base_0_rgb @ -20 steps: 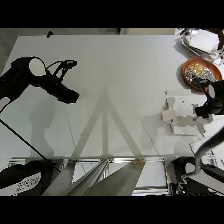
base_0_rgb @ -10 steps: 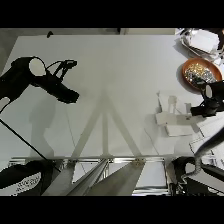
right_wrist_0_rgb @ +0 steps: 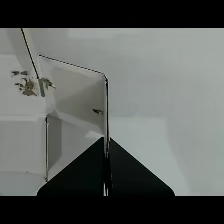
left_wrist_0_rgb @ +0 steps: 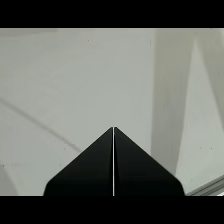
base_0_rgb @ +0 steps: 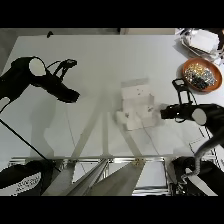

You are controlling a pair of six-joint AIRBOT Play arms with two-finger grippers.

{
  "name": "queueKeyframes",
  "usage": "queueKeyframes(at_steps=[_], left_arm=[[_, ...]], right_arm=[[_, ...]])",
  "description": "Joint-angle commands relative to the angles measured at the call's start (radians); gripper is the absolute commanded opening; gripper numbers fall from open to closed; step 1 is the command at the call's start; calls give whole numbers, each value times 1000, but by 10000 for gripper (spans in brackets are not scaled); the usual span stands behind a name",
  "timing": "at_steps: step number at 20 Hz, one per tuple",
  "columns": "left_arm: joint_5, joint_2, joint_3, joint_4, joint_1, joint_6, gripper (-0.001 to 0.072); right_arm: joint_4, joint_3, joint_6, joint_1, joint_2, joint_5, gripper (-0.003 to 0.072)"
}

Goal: Fold the box and place the chain.

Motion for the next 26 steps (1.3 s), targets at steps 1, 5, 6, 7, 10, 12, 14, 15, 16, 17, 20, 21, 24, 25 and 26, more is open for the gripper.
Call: queueKeyframes(at_steps=[1, 5, 6, 7, 10, 12, 14, 15, 16, 17, 20, 21, 24, 25, 26], left_arm=[[35, 0, 0, -44, 1, 63, 14], [81, 0, 0, -97, 1, 140, 12], [124, 0, 0, -111, 1, 140, 4], [173, 0, 0, -132, 1, 140, 8], [192, -28, 0, -321, 1, 366, 398], [118, -95, 0, -522, 1, 574, 459], [91, -183, 0, -668, 1, 698, 532], [87, -230, 0, -717, 1, 752, 573], [81, -271, 0, -758, 1, 796, 598], [71, -311, 0, -800, 1, 836, 598], [25, -391, 0, -890, 0, 929, 594], [26, -405, 0, -908, 0, 956, 590], [82, -419, 0, -951, -9, 1010, 421], [97, -419, 0, -954, -19, 1021, 313], [104, -419, 0, -949, -31, 1059, 178]], right_arm=[[82, -64, 58, 167, 58, -114, 9], [85, -64, 107, 230, 58, -145, 10], [89, -64, 108, 230, 58, -145, 10], [92, -64, 109, 230, 58, -145, 10], [93, -64, 109, 230, 58, -143, 10], [98, -64, 108, 230, 58, -143, 10], [121, -64, 108, 230, 58, -143, 10], [126, -64, 108, 230, 58, -143, 10], [126, -64, 108, 230, 58, -143, 10], [126, -64, 108, 230, 58, -143, 10], [126, -64, 108, 230, 58, -143, 11], [126, -64, 108, 230, 58, -143, 11], [127, -64, 108, 230, 58, -143, 11], [137, -64, 108, 230, 58, -143, 11], [147, -64, 108, 230, 58, -144, 11]])
